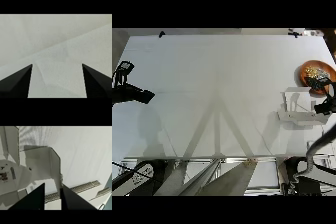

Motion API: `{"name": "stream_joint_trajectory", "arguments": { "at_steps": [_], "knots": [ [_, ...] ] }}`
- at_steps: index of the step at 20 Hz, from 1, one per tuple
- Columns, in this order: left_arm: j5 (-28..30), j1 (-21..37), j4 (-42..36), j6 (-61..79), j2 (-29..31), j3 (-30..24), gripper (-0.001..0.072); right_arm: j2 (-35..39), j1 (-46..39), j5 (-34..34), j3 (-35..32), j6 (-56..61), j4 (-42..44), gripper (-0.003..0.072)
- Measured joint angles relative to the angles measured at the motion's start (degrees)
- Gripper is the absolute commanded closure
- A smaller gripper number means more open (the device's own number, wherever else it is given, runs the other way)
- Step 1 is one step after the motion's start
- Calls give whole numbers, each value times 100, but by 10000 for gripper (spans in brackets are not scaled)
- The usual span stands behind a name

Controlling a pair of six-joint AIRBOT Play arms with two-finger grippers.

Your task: Fold the box and place the chain.

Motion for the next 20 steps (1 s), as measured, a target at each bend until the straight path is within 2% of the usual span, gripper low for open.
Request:
{"name": "stream_joint_trajectory", "arguments": {
  "at_steps": [1,5,10,14,20],
  "knots": [
    [2,0,0,0,0,0,13,-46,0,9,0,31,0,673],
    [0,0,0,-2,0,0,13,4,31,35,17,116,74,676],
    [0,0,0,0,0,0,13,774,481,-203,101,146,962,676],
    [0,0,0,0,0,0,13,1626,1110,-415,125,-131,2371,677],
    [0,0,0,0,0,0,13,2675,1912,-472,127,-780,5134,677]
  ]
}}
